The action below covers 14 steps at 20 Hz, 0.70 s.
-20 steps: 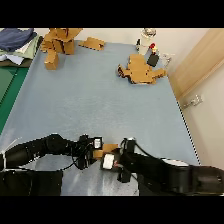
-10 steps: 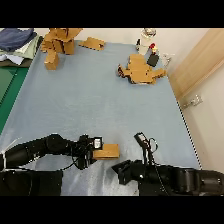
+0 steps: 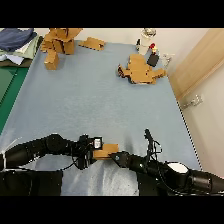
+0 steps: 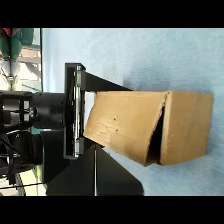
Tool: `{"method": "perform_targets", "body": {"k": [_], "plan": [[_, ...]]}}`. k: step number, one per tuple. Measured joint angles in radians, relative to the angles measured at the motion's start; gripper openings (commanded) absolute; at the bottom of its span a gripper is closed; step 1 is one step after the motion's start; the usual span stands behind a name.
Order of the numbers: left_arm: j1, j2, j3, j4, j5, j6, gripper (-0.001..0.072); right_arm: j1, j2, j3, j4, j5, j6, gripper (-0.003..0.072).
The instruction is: Fold the box.
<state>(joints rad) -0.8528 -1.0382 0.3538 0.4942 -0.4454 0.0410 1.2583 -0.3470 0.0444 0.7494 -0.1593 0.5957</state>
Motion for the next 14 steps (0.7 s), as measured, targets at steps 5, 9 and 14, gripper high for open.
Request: {"method": "perform_targets", "body": {"k": [5, 9, 14], "plan": [[0.0, 0.0, 0.0, 0.0, 0.0, 0.0, 0.0523, -0.011, -0.021, -0.011, -0.039, 0.018, 0.044, 0.0002], [0.0, 0.0, 0.0, 0.0, 0.0, 0.0, 0.0523, -0.011, -0.071, -0.014, -0.051, 0.021, 0.053, 0.0002], [0.0, 0.0, 0.0, 0.0, 0.0, 0.0, 0.0523, -0.012, -0.141, -0.014, -0.058, 0.035, 0.059, 0.0002]]}}
